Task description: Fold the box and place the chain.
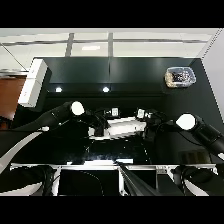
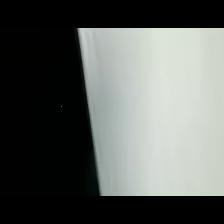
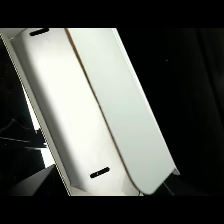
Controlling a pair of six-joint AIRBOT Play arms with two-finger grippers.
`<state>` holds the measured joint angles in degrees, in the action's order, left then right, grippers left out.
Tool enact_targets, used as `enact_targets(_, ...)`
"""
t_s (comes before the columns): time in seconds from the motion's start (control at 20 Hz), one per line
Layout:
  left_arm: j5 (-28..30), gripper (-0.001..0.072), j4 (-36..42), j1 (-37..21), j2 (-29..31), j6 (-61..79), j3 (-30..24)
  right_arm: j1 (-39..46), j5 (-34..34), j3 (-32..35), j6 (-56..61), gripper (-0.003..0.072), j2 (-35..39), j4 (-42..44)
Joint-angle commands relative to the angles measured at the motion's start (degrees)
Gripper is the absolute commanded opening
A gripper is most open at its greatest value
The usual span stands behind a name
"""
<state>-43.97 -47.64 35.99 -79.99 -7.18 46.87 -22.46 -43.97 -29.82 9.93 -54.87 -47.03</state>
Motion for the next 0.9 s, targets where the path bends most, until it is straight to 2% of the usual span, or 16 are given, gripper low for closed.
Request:
enact_targets(0.0, 0.20, 0.0025, -2.03, 0.04, 0.39, 1.46, 0.04, -0.04, -2.40, -0.04, -0.90, 0.0686, -0.04, 0.66)
enact_targets(0.35, 0.20, 0.0027, -2.89, 0.02, 0.26, 1.46, 0.04, -0.04, -3.74, -0.04, -5.29, 0.0686, -0.96, 6.82)
enact_targets(0.55, 0.24, 0.0027, -2.89, 0.00, 0.26, 1.44, 0.04, -0.04, -5.31, 0.13, -6.32, 0.0686, -3.63, 6.99)
enact_targets(0.7, 0.24, 0.0027, -2.89, 0.00, 0.26, 1.44, 0.04, 1.16, -4.61, -0.50, -5.44, 0.0687, -3.26, 3.23)
enact_targets(0.85, 0.17, 0.0027, -2.89, 0.00, 0.26, 1.42, 0.04, 5.31, -10.97, -2.23, 4.26, 0.0686, -0.92, -4.09)
